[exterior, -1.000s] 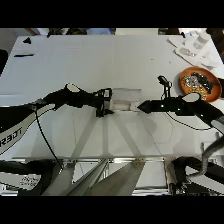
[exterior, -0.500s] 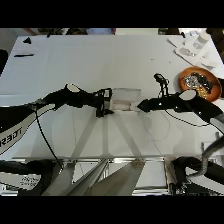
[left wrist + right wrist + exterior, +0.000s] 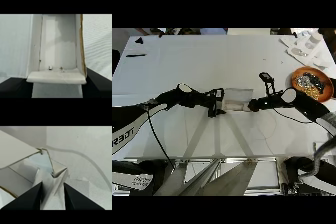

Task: Fold the box and place the chain.

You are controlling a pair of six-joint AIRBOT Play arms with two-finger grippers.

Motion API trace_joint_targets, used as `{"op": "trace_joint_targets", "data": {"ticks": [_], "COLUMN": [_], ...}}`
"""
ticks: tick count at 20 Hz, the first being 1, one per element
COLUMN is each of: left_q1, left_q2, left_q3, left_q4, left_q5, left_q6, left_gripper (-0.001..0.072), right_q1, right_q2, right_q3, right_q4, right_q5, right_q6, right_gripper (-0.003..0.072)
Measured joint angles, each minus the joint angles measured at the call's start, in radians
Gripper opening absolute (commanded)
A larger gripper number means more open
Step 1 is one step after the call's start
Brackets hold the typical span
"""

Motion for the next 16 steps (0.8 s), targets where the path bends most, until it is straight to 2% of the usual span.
{"op": "trace_joint_targets", "data": {"ticks": [7,16], "left_q1": [0.000,0.000], "left_q2": [0.000,0.000], "left_q3": [0.000,0.000], "left_q4": [0.000,0.000], "left_q5": [0.000,0.000], "left_q6": [0.000,0.000], "left_gripper": [0.0348,0.0348], "right_q1": [0.063,0.074], "right_q2": [0.000,0.000], "right_q3": [0.002,0.064], "right_q4": [-0.090,-0.128], "right_q5": [-0.046,-0.036], "right_q6": [0.177,0.253], "right_gripper": [0.0298,0.0296]}}
